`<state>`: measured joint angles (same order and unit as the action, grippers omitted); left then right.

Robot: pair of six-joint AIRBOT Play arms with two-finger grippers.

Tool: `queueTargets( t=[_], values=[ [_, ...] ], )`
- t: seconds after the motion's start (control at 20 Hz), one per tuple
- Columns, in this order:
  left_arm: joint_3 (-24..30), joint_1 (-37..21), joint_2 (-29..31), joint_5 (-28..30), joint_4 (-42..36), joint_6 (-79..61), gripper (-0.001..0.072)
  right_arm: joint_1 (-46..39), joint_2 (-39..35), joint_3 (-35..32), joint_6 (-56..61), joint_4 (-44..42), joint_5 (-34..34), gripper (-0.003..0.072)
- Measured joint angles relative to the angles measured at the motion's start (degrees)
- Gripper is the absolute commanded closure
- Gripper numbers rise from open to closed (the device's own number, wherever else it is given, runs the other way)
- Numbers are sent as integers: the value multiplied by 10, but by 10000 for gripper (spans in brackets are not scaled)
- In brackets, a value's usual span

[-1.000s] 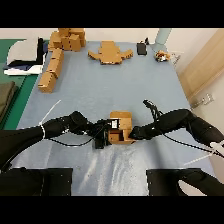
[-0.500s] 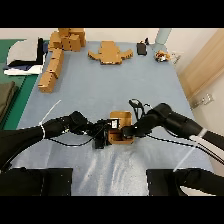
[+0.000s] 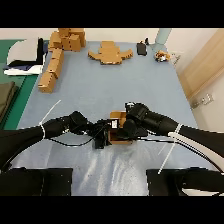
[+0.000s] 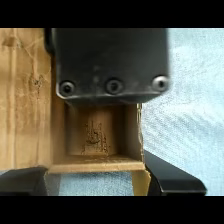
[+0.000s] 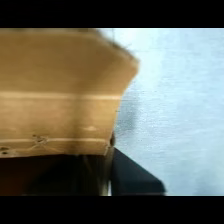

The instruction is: Fold the box.

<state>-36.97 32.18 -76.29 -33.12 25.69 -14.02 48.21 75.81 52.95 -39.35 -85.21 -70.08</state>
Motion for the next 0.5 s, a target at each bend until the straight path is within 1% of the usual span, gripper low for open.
queueTargets(
  t=[0.05, 0.2, 0.25, 0.3, 0.35, 0.5],
  values=[
    [0, 0, 0, 0, 0, 0, 235, 1, 2, 1, 9, 6, -6, 669],
    [0, 0, 0, 0, 0, 0, 235, 3, 5, 3, 23, 10, -13, 679],
    [0, 0, 0, 0, 0, 0, 235, 4, 5, 3, 26, 10, -14, 649],
    [0, 0, 0, 0, 0, 0, 235, 4, 6, 4, 28, 10, -15, 443],
    [0, 0, 0, 0, 0, 0, 235, 4, 7, 3, 30, 12, -17, 338],
    [0, 0, 0, 0, 0, 0, 235, 5, 7, 4, 29, 7, -18, 338]
  ],
)
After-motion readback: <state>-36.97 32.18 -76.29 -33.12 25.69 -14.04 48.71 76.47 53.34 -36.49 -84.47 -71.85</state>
